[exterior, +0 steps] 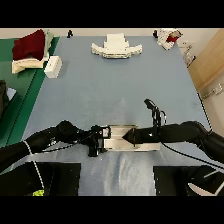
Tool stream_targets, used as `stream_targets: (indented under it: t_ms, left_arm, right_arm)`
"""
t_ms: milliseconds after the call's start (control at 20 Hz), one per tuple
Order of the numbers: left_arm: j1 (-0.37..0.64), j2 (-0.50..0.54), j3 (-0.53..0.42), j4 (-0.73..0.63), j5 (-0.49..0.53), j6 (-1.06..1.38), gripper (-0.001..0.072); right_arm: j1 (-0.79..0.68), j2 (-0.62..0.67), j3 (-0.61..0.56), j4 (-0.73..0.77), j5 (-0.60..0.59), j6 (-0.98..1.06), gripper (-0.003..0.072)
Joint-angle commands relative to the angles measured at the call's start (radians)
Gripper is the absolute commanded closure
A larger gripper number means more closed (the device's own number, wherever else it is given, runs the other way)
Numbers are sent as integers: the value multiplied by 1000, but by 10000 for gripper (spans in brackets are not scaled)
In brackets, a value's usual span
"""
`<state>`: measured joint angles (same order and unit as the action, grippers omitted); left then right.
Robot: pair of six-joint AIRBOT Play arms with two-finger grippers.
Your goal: Fold the box.
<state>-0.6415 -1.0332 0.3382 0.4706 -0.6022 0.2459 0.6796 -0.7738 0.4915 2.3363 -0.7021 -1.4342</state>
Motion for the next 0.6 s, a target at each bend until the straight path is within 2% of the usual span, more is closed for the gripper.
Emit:
stream_targets:
  t_ms: [0, 150, 400, 550]
  left_arm:
    - [0, 1, 1, 0, 0, 0, 192]
    - [0, 1, 1, 0, 0, 0, 192]
    - [0, 1, 1, 0, 0, 0, 192]
    - [0, 1, 1, 0, 0, 0, 192]
  right_arm:
    - [-5, -101, 77, 6, 172, 74, 540]
    - [-58, -186, 90, -3, 171, 72, 540]
    - [-48, -352, 91, -17, 151, 72, 540]
    - [-48, -397, 91, -18, 123, 54, 540]
